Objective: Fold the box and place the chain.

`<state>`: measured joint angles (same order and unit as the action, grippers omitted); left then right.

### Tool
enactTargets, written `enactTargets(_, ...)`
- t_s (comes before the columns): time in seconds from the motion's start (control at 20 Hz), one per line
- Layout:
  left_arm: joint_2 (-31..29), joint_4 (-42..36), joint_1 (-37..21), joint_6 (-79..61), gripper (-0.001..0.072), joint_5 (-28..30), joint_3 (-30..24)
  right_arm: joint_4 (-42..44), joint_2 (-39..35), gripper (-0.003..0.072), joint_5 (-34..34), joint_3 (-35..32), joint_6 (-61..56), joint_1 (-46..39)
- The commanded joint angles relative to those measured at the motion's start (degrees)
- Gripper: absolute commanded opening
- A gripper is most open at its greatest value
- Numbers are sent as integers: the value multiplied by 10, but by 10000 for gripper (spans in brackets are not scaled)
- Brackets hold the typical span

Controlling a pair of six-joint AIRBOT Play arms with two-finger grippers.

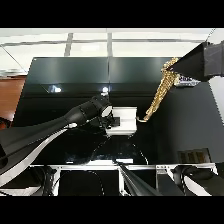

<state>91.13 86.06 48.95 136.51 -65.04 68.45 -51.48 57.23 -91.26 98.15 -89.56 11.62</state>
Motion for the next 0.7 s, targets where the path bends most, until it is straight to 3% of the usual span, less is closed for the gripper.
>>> enactTargets(0.0,0,0,0,0,27,0,0,38,0,8,0,-1,1,1)
enactTargets(0.65,0,0,0,0,27,0,0,122,0,8,30,-1,16,1)
